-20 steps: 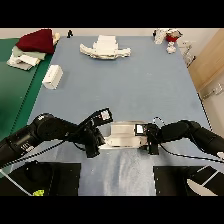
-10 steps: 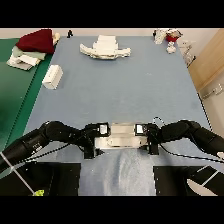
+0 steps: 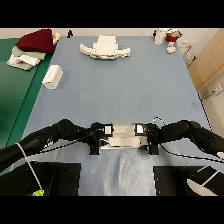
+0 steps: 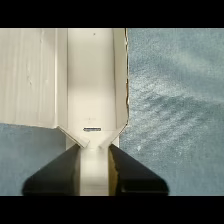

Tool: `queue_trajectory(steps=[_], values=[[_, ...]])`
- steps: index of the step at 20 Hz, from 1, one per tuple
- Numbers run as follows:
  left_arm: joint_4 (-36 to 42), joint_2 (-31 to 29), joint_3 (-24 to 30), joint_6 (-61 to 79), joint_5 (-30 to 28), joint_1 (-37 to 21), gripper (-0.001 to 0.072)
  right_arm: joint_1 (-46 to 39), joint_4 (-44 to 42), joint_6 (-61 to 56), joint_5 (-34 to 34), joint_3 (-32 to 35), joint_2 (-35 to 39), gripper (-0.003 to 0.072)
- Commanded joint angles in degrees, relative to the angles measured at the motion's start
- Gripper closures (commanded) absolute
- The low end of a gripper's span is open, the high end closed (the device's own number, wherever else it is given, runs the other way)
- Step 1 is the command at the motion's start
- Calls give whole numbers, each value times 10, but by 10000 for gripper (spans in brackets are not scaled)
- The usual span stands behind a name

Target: Fold the box.

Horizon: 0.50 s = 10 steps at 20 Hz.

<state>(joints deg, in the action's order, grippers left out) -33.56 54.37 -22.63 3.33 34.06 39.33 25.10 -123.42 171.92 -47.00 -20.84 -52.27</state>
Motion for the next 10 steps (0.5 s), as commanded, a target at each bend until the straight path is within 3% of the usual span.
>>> queue_trajectory(steps=[1, 10], values=[[17, 8, 0, 36, -12, 3, 604, 0, 0, 0, 0, 0, 0, 156], [87, 37, -12, 50, -44, 33, 605, 0, 0, 0, 0, 0, 0, 156]])
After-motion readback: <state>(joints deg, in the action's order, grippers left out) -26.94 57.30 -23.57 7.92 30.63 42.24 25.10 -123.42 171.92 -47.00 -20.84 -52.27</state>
